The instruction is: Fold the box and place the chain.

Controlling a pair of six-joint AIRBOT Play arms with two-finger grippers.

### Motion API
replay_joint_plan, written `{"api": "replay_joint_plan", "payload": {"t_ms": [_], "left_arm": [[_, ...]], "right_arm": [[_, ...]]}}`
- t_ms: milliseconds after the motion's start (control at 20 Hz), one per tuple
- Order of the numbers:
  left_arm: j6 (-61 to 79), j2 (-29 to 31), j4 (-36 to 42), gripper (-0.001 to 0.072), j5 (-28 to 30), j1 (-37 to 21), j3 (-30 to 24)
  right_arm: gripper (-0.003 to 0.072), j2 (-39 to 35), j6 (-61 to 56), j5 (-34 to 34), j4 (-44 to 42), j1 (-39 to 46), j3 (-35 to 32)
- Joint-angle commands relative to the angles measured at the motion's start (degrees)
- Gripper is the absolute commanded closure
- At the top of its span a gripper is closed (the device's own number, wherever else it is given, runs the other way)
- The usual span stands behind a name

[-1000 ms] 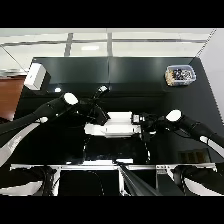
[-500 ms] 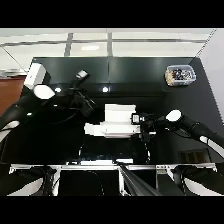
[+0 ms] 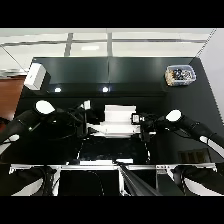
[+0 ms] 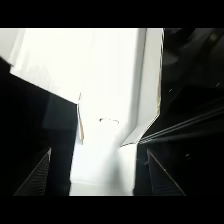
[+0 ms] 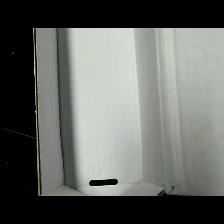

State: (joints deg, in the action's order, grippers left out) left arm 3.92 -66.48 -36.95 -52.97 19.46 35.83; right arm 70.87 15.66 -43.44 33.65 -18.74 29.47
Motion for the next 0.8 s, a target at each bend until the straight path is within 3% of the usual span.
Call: {"api": "replay_joint_plan", "payload": {"t_ms": [0, 250, 550, 600, 700, 750], "left_arm": [[7.0, -1.3, -4.4, -0.0006, 6.7, 3.5, -1.0], [7.0, -3.9, -6.7, -0.0006, 6.9, 6.1, 0.2], [7.0, -4.2, -0.1, 0.0014, 9.2, 8.5, 0.2], [7.0, -4.2, 0.3, 0.0073, 9.3, 8.5, 0.2], [7.0, -4.2, 0.4, 0.0404, 8.9, 8.5, 0.2], [7.0, -4.2, 0.4, 0.0488, 8.8, 8.5, 0.2]], "right_arm": [[0.0286, 0.0, 0.0, 0.0, 0.0, 0.0, 0.0], [0.0286, 0.0, 0.0, 0.0, 0.0, 0.0, 0.0], [0.0286, 0.0, 0.0, 0.0, 0.0, 0.0, 0.0], [0.0286, 0.0, 0.0, 0.0, 0.0, 0.0, 0.0], [0.0286, 0.0, 0.0, 0.0, 0.0, 0.0, 0.0], [0.0286, 0.0, 0.0, 0.0, 0.0, 0.0, 0.0]]}}
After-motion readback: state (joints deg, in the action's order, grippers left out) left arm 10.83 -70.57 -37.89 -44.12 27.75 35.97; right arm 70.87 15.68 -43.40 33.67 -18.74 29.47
